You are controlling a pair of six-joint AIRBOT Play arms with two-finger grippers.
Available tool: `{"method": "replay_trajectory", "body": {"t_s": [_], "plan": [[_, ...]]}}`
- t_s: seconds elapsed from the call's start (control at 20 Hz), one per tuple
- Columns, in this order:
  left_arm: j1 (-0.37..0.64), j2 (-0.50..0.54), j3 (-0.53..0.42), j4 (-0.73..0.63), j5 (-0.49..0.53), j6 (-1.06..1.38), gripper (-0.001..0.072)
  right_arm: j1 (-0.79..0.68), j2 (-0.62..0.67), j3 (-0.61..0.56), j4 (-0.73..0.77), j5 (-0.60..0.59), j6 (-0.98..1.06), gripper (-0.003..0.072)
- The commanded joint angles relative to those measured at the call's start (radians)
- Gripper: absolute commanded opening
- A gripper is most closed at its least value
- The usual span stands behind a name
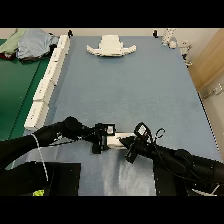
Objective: Fold the box.
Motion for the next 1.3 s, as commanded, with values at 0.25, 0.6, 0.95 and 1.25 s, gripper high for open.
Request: {"method": "replay_trajectory", "body": {"t_s": [0.25,0.6,0.95,1.25], "plan": [[0.000,0.000,0.001,0.000,0.000,0.000,0.0451,0.010,-0.034,-0.010,-0.002,0.019,0.026,0.0006],[0.000,0.000,0.001,0.000,0.000,0.000,0.0452,0.010,-0.030,-0.006,-0.008,0.047,0.025,0.0006],[0.000,0.000,0.001,0.000,0.000,0.000,0.0451,0.010,0.042,-0.006,-0.019,0.094,0.025,0.0006],[0.000,0.000,0.001,0.000,0.000,0.000,0.0451,0.010,0.079,-0.006,-0.032,0.078,0.025,0.0006]]}}
